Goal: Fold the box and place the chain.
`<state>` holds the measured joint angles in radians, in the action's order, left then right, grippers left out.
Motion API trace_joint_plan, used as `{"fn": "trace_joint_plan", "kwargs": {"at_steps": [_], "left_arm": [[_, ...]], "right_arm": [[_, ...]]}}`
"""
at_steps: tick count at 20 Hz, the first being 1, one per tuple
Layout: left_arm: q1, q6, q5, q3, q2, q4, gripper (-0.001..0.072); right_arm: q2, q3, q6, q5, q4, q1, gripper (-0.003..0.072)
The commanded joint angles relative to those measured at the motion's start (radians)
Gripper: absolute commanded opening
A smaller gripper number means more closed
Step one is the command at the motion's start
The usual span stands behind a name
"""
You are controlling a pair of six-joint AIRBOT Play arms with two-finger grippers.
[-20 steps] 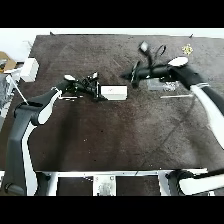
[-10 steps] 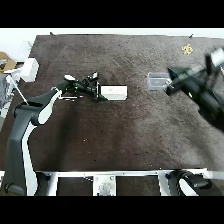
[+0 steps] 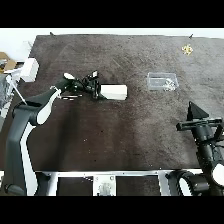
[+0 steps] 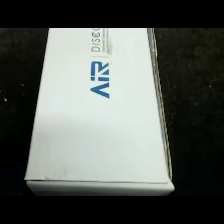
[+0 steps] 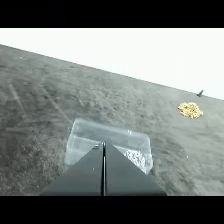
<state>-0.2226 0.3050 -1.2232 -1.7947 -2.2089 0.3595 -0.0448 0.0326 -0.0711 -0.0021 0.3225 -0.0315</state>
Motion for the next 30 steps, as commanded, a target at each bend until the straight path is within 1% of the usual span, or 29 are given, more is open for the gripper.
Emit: {"fn": "trace_joint_plan", "kwargs": {"at_steps": [1,4,6,7,8,10,12,13,14,16,19,20,21,23,24,27,30], "left_arm": [[0.026,-0.166,0.025,-0.001,0.104,-0.002,0.0011],[0.095,-0.365,0.127,-0.001,0.288,0.001,0.0007],[0.153,-0.500,0.228,-0.001,0.418,0.032,0.0006],[0.182,-0.581,0.290,0.003,0.481,0.083,0.0006],[0.214,-0.682,0.352,0.013,0.548,0.162,0.0007],[0.278,-0.850,0.468,0.068,0.680,0.310,0.0006],[0.356,-0.988,0.582,0.191,0.822,0.425,0.0006],[0.409,-1.044,0.604,0.267,0.891,0.454,0.0007],[0.468,-1.092,0.599,0.341,0.947,0.457,0.0007],[0.602,-1.135,0.556,0.496,1.049,0.458,0.0007],[0.777,-1.136,0.580,0.726,1.196,0.541,0.0007],[0.829,-1.154,0.565,0.783,1.219,0.550,0.0007],[0.880,-1.168,0.520,0.821,1.220,0.550,0.0007],[0.943,-1.103,0.443,0.870,1.195,0.561,0.0007],[0.945,-1.090,0.433,0.876,1.176,0.582,0.0007],[0.942,-1.076,0.430,0.876,1.089,0.570,0.0007],[0.938,-1.006,0.431,0.874,0.997,0.550,0.0007]], "right_arm": [[-0.066,-0.048,-0.001,-0.030,0.003,0.001,0.0002],[-0.065,-0.048,-0.001,-0.030,0.002,0.001,0.0002],[-0.065,-0.048,-0.001,-0.030,0.002,0.001,0.0002],[-0.065,-0.048,-0.001,-0.030,0.002,0.001,0.0003],[-0.065,-0.048,-0.001,-0.032,0.002,0.001,0.0002],[-0.065,-0.048,-0.001,-0.032,0.002,0.001,0.0002],[-0.065,-0.048,-0.001,-0.032,0.002,0.001,0.0003],[-0.065,-0.048,-0.001,-0.032,0.002,0.001,0.0002],[-0.065,-0.048,-0.001,-0.032,0.002,0.001,0.0003],[-0.065,-0.048,-0.001,-0.032,0.002,0.001,0.0003],[-0.065,-0.048,-0.001,-0.032,0.002,0.001,0.0003],[-0.065,-0.049,-0.001,-0.032,0.002,0.001,0.0003],[-0.065,-0.049,-0.001,-0.032,0.002,0.001,0.0003],[-0.065,-0.050,-0.001,-0.032,0.002,0.001,0.0003],[-0.065,-0.050,-0.001,-0.032,0.003,0.001,0.0002],[-0.065,-0.050,-0.001,-0.037,0.006,0.001,0.0003],[-0.065,-0.050,-0.001,-0.037,0.006,0.001,0.0003]]}}
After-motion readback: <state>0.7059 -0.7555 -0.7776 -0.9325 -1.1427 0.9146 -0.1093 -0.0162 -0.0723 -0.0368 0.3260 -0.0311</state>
